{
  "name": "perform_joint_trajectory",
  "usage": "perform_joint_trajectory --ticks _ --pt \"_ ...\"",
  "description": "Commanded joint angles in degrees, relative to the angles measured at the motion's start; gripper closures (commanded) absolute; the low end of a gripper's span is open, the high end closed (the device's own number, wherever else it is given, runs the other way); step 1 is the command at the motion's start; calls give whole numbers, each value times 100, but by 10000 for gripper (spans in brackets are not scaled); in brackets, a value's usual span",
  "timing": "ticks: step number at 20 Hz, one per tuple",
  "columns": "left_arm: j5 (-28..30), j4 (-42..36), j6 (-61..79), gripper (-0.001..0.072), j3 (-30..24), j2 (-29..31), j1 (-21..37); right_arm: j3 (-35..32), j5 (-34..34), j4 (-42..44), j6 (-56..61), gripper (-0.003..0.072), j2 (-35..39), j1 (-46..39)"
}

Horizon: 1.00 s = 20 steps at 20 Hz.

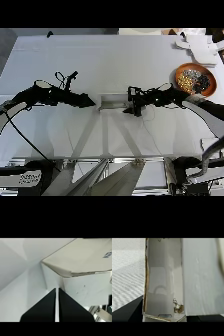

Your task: Fold the box and place the chain.

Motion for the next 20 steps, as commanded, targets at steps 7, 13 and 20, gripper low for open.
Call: perform_joint_trajectory --ticks 7,13,20 --pt "-81 -413 452 405 -2 -4 -319 7 0 2 0 327 0 2" --pt "103 -409 448 407 -2 -4 -463 7 0 2 2 327 0 2" --pt "616 -358 448 306 -2 -4 -603 7 0 2 2 327 0 2"
